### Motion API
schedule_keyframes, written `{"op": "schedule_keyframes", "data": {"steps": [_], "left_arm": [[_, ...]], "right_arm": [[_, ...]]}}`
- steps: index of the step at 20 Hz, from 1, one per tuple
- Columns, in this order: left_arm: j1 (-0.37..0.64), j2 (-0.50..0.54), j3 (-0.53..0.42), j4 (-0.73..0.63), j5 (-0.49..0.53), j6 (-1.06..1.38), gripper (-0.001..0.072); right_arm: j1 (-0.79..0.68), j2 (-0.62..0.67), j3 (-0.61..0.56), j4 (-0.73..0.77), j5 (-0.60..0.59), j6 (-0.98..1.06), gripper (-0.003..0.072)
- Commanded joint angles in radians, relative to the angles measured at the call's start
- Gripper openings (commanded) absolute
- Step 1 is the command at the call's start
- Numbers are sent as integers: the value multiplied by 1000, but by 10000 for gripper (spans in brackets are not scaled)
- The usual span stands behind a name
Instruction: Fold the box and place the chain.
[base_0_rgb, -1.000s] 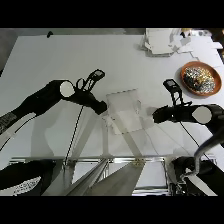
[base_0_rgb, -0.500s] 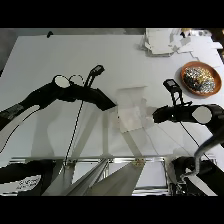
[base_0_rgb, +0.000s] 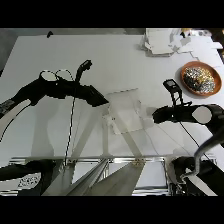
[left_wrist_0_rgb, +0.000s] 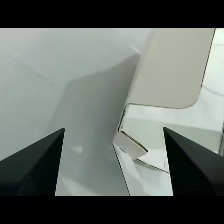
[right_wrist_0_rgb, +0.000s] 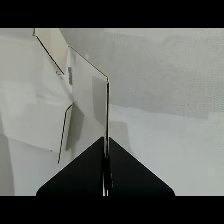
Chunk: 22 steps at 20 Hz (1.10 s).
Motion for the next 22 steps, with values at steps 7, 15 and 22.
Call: {"op": "schedule_keyframes", "data": {"steps": [7,15,22], "left_arm": [[-142,-109,0,-116,105,159,692],[-138,-129,0,-109,150,225,168],[-140,-127,1,-16,165,428,28]], "right_arm": [[1,1,0,4,2,0,17],[1,1,0,3,18,0,17],[1,1,0,4,26,0,17]]}}
